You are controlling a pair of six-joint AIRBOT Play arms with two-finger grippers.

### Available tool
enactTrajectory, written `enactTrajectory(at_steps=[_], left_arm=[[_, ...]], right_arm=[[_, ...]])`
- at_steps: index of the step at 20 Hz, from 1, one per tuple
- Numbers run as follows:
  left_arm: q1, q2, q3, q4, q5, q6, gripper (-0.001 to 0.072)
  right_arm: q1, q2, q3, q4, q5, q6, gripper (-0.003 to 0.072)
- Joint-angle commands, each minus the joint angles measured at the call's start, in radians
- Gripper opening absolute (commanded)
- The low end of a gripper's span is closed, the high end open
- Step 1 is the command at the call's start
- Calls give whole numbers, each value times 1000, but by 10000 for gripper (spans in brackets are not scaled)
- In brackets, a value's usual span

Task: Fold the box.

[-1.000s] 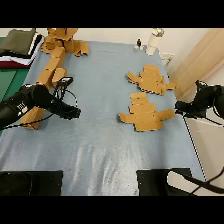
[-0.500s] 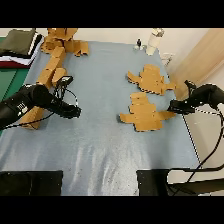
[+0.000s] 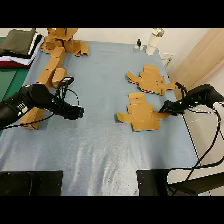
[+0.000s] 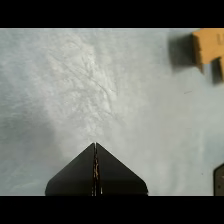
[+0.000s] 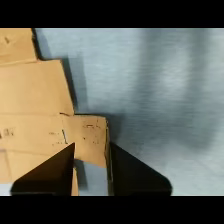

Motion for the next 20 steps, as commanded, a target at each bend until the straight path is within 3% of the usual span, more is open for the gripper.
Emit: enactTrajectory(at_steps=[1,2,3,5,8,12,15,20], left_arm=[[2,0,21,-64,-69,11,35],[2,0,35,-75,-86,21,365],[3,0,51,-94,-93,21,633],[5,0,80,-113,-97,31,640],[11,-1,97,-111,-98,62,639],[69,-51,94,-111,-198,70,639],[115,-68,63,-191,-202,145,639],[198,-114,-47,-398,-198,289,639]], right_arm=[[18,-3,1,38,-58,-18,167],[28,-3,1,39,-77,-18,121],[41,-3,1,43,-97,-17,3],[82,-2,0,90,-126,-16,1],[171,44,-92,312,-97,-58,0],[365,206,-351,406,116,-89,0],[494,381,-551,443,293,-89,0],[657,620,-736,448,407,-96,0]])
